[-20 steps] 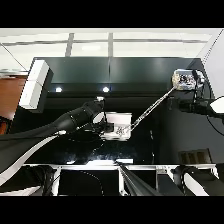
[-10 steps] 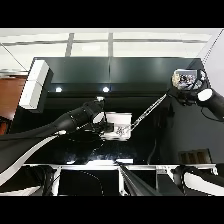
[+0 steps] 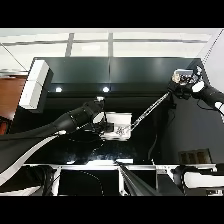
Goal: Fold the box and place the chain.
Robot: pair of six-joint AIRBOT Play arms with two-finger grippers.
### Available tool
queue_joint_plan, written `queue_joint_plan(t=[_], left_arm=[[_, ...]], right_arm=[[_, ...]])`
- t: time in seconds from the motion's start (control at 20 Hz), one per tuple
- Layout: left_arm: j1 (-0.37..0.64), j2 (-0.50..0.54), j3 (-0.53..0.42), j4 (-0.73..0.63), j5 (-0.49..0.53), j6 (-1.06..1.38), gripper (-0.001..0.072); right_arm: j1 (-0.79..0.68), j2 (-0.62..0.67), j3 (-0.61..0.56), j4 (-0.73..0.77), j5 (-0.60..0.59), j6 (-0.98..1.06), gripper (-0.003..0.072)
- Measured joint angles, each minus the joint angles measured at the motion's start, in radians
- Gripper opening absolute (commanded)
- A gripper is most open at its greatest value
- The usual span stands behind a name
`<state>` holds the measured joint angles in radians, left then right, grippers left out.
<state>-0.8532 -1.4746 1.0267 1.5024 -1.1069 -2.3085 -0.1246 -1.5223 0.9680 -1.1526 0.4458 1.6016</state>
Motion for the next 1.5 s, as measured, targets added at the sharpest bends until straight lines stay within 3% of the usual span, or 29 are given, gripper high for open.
queue_joint_plan(t=[0.1,0.15,0.45,0.7,1.05,1.5], left_arm=[[0.0,0.0,0.0,0.0,0.0,0.0,0.0033],[0.0,0.0,0.0,0.0,0.0,0.0,0.0033],[0.0,0.0,0.0,0.0,0.002,0.0,0.0033],[0.0,0.0,0.0,0.0,0.002,0.0,0.0033],[0.0,0.0,0.0,0.0,0.001,0.0,0.0033],[0.0,0.0,0.0,0.0,-0.003,0.0,0.0033]], right_arm=[[0.0,-0.007,0.004,0.005,-0.024,0.005,0.0133],[0.0,-0.009,0.006,0.007,-0.024,0.008,0.0045],[0.0,0.025,0.023,0.018,0.048,0.008,0.004],[-0.011,0.209,0.028,0.014,0.196,-0.088,0.004],[-0.038,0.603,0.088,0.018,0.452,-0.171,0.004],[0.023,0.825,0.166,0.227,0.884,-0.224,0.004]])
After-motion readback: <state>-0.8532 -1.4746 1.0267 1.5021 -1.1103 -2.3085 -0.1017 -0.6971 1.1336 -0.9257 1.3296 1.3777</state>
